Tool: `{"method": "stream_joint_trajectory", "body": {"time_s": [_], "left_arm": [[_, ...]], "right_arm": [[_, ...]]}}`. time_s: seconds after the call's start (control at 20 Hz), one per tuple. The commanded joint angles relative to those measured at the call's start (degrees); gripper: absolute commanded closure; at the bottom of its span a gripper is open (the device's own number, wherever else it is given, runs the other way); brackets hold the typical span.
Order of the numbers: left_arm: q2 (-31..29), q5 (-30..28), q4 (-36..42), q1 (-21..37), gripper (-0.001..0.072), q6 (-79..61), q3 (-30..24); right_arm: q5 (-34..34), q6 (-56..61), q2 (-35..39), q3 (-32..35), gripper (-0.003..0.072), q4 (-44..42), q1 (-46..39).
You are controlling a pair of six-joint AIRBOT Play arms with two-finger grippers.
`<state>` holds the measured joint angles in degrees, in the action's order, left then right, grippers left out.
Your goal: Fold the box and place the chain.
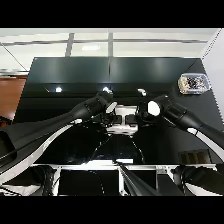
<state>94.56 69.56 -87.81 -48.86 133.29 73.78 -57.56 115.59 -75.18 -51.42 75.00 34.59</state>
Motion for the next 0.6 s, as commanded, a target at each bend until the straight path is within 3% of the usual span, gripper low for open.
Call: {"method": "stream_joint_trajectory", "body": {"time_s": [0.0,0.55], "left_arm": [[0.04,-0.04,0.0,0.04,0.0679,0.0,0.04],[0.04,-0.02,-0.04,0.04,0.0679,0.0,0.04]], "right_arm": [[-2.62,5.53,-1.73,-0.7,0.0425,3.67,0.83],[-2.43,9.44,-3.19,-0.72,0.0425,2.6,0.9]]}}
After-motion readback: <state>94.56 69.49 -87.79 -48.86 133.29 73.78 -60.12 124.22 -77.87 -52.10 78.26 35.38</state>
